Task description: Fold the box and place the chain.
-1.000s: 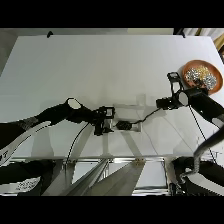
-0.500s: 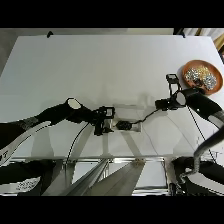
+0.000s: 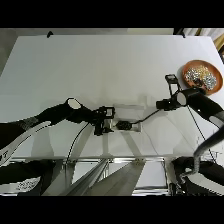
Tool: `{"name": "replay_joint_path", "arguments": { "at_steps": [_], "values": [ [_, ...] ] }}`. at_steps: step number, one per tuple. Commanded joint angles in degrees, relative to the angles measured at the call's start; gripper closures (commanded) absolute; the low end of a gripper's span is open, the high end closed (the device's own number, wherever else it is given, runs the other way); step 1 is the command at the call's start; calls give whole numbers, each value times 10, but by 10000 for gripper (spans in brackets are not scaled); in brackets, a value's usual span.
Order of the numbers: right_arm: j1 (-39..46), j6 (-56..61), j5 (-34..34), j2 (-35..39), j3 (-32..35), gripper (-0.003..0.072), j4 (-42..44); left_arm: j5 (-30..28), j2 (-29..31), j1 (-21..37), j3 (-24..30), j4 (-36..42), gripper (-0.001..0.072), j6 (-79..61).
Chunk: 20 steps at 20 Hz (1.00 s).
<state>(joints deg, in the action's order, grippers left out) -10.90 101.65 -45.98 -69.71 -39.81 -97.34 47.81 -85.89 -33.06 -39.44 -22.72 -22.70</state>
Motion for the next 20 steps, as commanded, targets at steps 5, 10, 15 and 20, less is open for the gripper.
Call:
{"name": "replay_joint_path", "arguments": {
  "at_steps": [5,10,15,20],
  "values": [
    [-2,-82,-62,232,0,673,61,0,0,0,0,0,679,0],
    [-2,-153,-72,403,0,673,160,0,0,0,0,0,679,0],
    [-2,-186,-92,506,0,673,277,0,0,0,0,0,679,0],
    [-2,-295,-132,534,0,673,434,0,0,0,0,0,679,0]
  ]
}}
